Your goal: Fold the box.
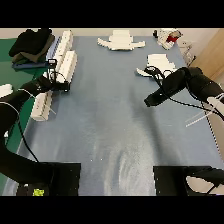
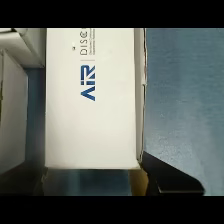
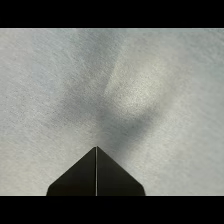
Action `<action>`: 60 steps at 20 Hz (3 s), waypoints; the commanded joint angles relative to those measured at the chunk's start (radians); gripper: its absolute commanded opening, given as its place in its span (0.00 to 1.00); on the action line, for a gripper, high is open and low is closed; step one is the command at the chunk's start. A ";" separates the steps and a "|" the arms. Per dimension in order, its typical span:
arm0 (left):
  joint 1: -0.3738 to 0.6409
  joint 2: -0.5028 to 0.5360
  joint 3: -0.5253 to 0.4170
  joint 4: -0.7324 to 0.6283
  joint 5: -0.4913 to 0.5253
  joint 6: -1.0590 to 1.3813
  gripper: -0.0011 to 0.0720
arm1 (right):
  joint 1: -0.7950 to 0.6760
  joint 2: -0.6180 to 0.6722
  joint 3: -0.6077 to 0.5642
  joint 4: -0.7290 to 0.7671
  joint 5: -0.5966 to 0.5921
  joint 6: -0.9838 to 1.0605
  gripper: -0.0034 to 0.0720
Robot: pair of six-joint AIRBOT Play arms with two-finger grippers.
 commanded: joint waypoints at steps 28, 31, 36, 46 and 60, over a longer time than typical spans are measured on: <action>0.003 -0.093 0.125 0.001 -0.096 -0.008 0.95 | 0.000 -0.001 0.001 0.000 0.000 0.000 0.05; 0.020 -0.028 0.127 0.005 -0.157 -0.008 0.95 | 0.000 -0.001 0.001 0.000 0.000 0.000 0.05; 0.071 0.110 0.135 0.008 -0.319 -0.008 0.95 | 0.000 -0.001 0.001 0.000 0.000 0.000 0.05; 0.084 0.417 0.135 0.011 -0.760 -0.084 0.03 | 0.000 -0.001 0.001 0.000 0.000 0.000 0.05; -0.341 0.742 -0.396 0.010 -0.655 -0.312 0.03 | 0.000 -0.001 0.001 0.000 0.000 0.000 0.05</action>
